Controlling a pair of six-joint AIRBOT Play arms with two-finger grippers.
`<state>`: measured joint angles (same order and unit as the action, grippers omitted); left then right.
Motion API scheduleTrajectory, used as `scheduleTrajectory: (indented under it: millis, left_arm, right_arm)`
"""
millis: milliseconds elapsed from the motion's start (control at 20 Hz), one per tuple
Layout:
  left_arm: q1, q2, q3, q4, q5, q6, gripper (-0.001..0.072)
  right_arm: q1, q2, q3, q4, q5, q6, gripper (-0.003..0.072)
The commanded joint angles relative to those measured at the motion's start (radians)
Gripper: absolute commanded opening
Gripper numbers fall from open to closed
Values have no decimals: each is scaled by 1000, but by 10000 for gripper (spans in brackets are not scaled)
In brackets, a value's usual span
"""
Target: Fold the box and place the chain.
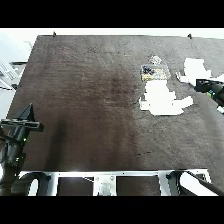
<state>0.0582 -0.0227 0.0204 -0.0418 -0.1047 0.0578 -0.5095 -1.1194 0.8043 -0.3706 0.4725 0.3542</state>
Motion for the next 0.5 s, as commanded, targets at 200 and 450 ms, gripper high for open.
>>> scheduleTrajectory:
  millis: [200, 450]
  left_arm:
    - [-1, 0, 0, 0, 0, 0, 21]
    - [-1, 0, 0, 0, 0, 0, 22]
  right_arm:
    - [-149, -368, 552, -733, 615, 602, 526]
    - [-140, -594, 848, -764, 970, 614, 573]
